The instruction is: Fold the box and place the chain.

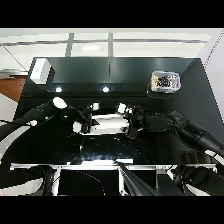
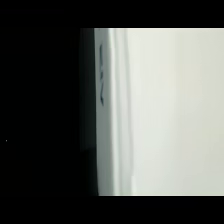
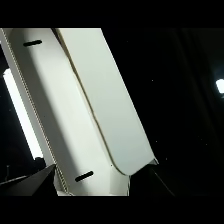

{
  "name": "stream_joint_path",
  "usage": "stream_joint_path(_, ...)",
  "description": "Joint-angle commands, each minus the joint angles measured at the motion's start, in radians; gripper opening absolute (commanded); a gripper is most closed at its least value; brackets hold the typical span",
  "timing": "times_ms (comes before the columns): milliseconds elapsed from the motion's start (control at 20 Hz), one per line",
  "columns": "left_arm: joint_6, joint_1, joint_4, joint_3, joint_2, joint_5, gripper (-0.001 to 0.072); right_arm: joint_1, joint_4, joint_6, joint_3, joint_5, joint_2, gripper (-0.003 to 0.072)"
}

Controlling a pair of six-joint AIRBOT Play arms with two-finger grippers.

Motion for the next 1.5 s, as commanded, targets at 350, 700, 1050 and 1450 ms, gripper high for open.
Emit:
stream_joint_path(350,0.0,0.0,0.0,0.0,0.0,0.0,0.0026,-0.05,0.116,-0.195,0.002,-0.055,-0.06,0.0708)
stream_joint_path(700,-0.011,0.0,0.0,0.0,0.0,0.011,0.0027,-0.103,-0.021,-0.171,-0.048,-0.309,-0.049,0.0708)
stream_joint_path(1050,-0.015,0.0,0.0,0.0,0.0,0.015,0.0026,0.032,0.015,-0.187,-0.074,-0.155,-0.05,0.0708)
stream_joint_path(1450,-0.018,0.0,0.0,0.0,0.0,0.018,0.0027,0.078,0.042,-0.117,-0.069,0.035,-0.047,0.0708)
